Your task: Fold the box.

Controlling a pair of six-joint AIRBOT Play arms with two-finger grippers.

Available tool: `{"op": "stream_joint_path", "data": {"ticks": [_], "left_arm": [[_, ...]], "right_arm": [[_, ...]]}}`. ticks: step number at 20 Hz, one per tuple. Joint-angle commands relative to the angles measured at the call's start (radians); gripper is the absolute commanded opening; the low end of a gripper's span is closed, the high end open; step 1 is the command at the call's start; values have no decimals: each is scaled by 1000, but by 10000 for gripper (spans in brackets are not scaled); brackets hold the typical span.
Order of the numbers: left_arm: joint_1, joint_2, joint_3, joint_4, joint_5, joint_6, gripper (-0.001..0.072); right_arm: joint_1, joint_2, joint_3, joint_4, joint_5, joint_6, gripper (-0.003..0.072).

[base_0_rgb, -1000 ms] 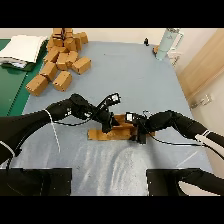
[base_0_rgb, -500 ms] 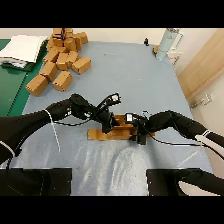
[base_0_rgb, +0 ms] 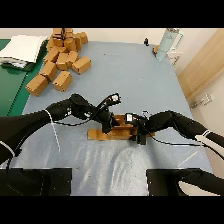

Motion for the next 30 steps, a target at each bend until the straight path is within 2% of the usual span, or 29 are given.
{"op": "stream_joint_path", "data": {"ticks": [1,23,25,26,28,30], "left_arm": [[1,-1,0,0,0,0,12],[18,2,0,3,15,-49,20],[44,19,2,8,-1,-71,523],[57,32,4,8,-2,-111,557],[83,65,4,14,-2,-157,558],[113,109,4,79,-28,-220,558]], "right_arm": [[1,0,1,4,0,0,518],[1,0,1,0,-3,0,518],[1,0,1,0,-3,0,518],[1,0,1,0,-3,0,518],[1,0,1,0,-3,0,518],[1,0,1,0,-3,0,518]]}}
